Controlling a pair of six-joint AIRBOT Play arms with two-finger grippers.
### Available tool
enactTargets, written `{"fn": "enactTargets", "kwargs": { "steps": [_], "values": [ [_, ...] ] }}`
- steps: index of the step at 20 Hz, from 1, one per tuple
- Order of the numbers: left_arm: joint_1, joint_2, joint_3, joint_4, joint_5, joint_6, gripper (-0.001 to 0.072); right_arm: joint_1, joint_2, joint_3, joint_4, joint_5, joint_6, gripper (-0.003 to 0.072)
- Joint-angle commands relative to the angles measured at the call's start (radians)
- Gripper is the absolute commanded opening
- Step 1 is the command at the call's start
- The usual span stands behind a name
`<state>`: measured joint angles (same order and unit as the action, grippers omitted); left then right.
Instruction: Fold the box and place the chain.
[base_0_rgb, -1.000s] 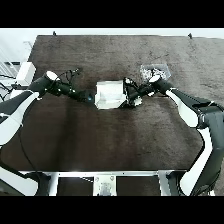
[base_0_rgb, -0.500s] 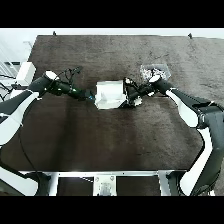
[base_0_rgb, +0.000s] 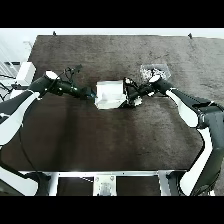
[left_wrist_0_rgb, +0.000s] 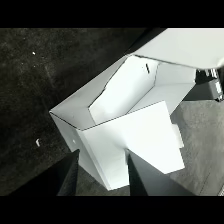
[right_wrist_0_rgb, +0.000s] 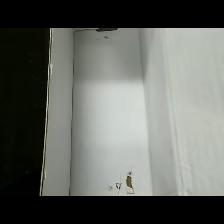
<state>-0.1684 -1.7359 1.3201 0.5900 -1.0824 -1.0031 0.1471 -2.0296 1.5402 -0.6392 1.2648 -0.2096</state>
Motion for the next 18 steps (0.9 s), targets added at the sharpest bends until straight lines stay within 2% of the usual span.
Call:
{"fn": "enactTargets", "kwargs": {
  "steps": [1,8,11,15,18],
  "values": [
    [-0.031,-0.001,0.001,0.044,0.048,-0.092,0.0349,0.001,0.0,0.0,0.0,0.0,0.0,0.0589],
    [-0.084,0.0,0.004,0.09,0.095,-0.25,0.0358,0.001,0.0,0.0,0.0,0.0,0.0,0.0589],
    [-0.125,0.0,0.05,0.21,0.094,-0.349,0.0358,0.001,0.0,0.0,0.0,0.0,0.0,0.0589],
    [-0.173,-0.001,0.103,0.428,0.045,-0.592,0.0357,0.001,0.0,0.0,0.0,0.0,0.0,0.059],
    [-0.203,-0.001,0.103,0.481,0.066,-0.679,0.0357,0.001,0.0,0.0,0.0,0.0,0.0,0.0589]
  ]
}}
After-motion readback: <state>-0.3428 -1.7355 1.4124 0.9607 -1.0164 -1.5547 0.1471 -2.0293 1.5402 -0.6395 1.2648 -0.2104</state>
